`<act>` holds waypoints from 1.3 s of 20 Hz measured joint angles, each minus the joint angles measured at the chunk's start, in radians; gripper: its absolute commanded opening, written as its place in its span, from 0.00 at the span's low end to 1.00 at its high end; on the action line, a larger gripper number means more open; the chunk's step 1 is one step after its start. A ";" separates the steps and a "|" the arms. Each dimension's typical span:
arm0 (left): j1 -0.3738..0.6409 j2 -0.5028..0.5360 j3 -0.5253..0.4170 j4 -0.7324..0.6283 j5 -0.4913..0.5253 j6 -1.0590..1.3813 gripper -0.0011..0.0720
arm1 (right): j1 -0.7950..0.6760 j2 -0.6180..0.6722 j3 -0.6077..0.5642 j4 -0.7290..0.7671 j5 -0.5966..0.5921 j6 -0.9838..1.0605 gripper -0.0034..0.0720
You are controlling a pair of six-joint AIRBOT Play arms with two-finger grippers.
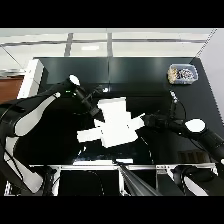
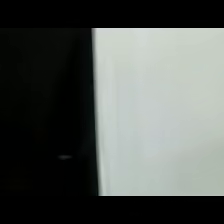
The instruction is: Fold the box and place the chain.
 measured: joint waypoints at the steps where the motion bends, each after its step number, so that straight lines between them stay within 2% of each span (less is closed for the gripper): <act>1: 0.000 0.003 0.009 0.002 -0.006 -0.003 0.04 | -0.009 0.000 0.008 -0.008 0.011 0.000 0.06; 2: 0.001 0.012 0.015 0.005 -0.018 -0.007 0.04 | -0.021 0.000 0.019 -0.025 0.033 0.000 0.06; 3: 0.000 0.026 0.019 0.007 -0.023 -0.010 0.04 | -0.032 0.000 0.032 -0.039 0.057 0.000 0.18; 4: -0.004 0.047 0.020 0.007 -0.020 -0.011 0.04 | -0.045 0.000 0.044 -0.056 0.085 0.000 0.62; 5: -0.010 0.075 0.016 0.004 -0.016 -0.006 0.04 | -0.054 0.000 0.053 -0.074 0.115 0.000 0.90; 8: -0.033 0.169 -0.027 0.013 0.042 0.026 0.04 | -0.071 0.000 0.071 -0.142 0.180 0.000 0.90; 11: -0.063 0.283 -0.131 0.023 0.153 0.081 0.04 | -0.083 0.000 0.111 -0.274 0.253 -0.003 0.90; 15: -0.121 0.420 -0.328 0.036 0.416 0.257 0.04 | -0.089 0.000 0.191 -0.451 0.321 -0.120 0.90; 18: -0.168 0.461 -0.406 0.061 0.583 0.454 0.04 | -0.085 0.000 0.218 -0.491 0.343 -0.346 0.90; 22: -0.216 0.479 -0.441 0.122 0.795 0.584 0.05 | -0.046 -0.001 0.229 -0.509 0.363 -0.593 0.90; 24: -0.230 0.477 -0.447 0.149 0.860 0.612 0.05 | -0.016 -0.004 0.221 -0.513 0.364 -0.662 0.90; 26: -0.240 0.466 -0.450 0.166 0.882 0.626 0.05 | 0.017 -0.006 0.197 -0.512 0.362 -0.719 0.90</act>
